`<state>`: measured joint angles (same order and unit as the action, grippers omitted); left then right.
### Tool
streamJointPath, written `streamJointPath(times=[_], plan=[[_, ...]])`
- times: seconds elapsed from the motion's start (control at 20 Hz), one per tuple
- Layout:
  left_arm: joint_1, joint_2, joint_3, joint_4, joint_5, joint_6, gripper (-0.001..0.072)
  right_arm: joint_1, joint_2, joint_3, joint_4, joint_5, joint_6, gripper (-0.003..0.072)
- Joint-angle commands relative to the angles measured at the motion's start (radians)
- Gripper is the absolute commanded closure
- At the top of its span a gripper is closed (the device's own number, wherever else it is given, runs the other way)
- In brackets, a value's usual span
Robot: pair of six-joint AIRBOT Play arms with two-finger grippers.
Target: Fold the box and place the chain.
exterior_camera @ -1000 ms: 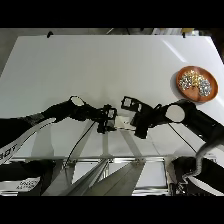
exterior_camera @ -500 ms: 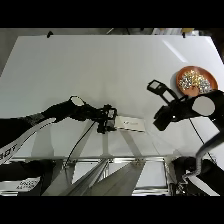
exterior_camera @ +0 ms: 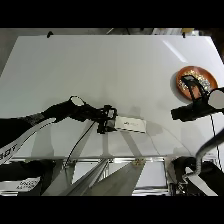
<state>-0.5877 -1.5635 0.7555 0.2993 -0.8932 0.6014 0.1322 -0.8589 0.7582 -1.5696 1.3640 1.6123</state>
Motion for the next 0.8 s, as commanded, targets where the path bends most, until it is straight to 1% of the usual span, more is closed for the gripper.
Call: streamJointPath(times=[0.0, 0.05, 0.15, 0.2, 0.3, 0.4, 0.55, 0.65, 0.75], plan=[[0.003, 0.009, 0.001, 0.001, -0.038, -0.001, 0.0541, -0.01, 0.001, 0.001, -0.013, 0.006, 0.037, 0.0672], [0.01, 0.024, 0.001, 0.001, -0.041, -0.014, 0.0541, -0.01, 0.001, 0.001, -0.013, 0.006, 0.037, 0.0672], [0.044, 0.088, 0.001, 0.007, -0.042, -0.127, 0.0539, -0.01, 0.001, 0.001, -0.012, 0.006, 0.037, 0.0672], [0.074, 0.129, 0.001, 0.016, -0.043, -0.202, 0.0538, -0.01, 0.001, 0.001, -0.013, 0.006, 0.037, 0.0672], [0.165, 0.232, 0.001, 0.065, -0.043, -0.348, 0.0537, -0.01, 0.001, 0.001, -0.013, 0.006, 0.037, 0.0672], [0.278, 0.337, 0.001, 0.148, -0.048, -0.462, 0.0537, -0.01, 0.001, 0.001, -0.013, 0.006, 0.037, 0.0672], [0.497, 0.492, 0.001, 0.27, -0.046, -0.652, 0.0537, -0.01, 0.001, 0.001, -0.013, 0.006, 0.037, 0.0672], [0.653, 0.565, 0.001, 0.304, -0.035, -0.745, 0.0537, -0.01, 0.001, 0.001, -0.013, 0.006, 0.037, 0.0672], [0.802, 0.605, 0.001, 0.335, -0.024, -0.809, 0.0538, -0.01, 0.001, 0.001, -0.013, 0.006, 0.037, 0.0672]])
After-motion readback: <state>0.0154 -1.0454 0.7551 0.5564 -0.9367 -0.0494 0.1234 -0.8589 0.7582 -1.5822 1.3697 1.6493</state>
